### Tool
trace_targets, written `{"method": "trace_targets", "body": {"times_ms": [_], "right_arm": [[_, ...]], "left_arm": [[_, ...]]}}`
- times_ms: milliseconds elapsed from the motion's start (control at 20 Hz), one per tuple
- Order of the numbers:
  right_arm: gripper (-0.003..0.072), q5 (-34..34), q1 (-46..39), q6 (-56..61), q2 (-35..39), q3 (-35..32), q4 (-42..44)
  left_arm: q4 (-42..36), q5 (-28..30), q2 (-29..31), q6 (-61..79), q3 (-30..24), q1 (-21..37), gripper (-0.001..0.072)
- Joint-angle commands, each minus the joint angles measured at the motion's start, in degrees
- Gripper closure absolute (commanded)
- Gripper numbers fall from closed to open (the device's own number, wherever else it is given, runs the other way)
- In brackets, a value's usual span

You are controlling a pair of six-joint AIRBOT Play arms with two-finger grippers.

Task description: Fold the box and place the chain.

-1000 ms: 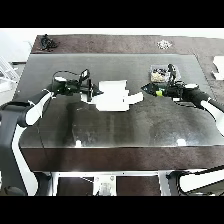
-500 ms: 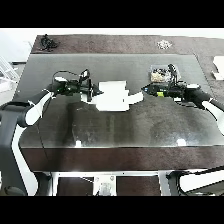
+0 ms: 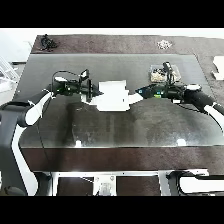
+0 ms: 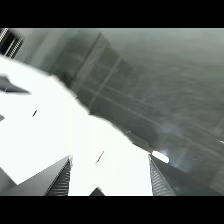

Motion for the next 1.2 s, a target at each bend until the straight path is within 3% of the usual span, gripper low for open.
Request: {"method": "trace_targets", "body": {"times_ms": [0, 250, 550, 700, 1150], "right_arm": [[0.0109, 2.2, 3.2, -8.1, 0.9, -0.8, -5.2], [0.0109, 1.1, 9.9, -14.2, 2.3, -0.8, -13.0], [0.0109, -5.6, 15.7, -17.2, 2.6, -0.8, -26.6], [0.0109, -9.3, 17.6, -19.6, 2.6, -0.8, -28.2], [0.0109, -9.5, 18.8, -23.1, 0.6, -1.4, -28.1]], "left_arm": [[-0.2, -0.3, 0.0, -0.1, 0.0, 0.0, 0.0690], [-0.2, -0.3, 0.0, -0.1, 0.0, 0.0, 0.0690], [-0.2, -0.3, 0.0, -0.1, 0.0, 0.0, 0.0690], [-0.2, -0.3, 0.0, -0.1, 0.0, 0.0, 0.0690], [-0.2, -0.3, 0.0, -0.1, 0.0, 0.0, 0.0690]]}}
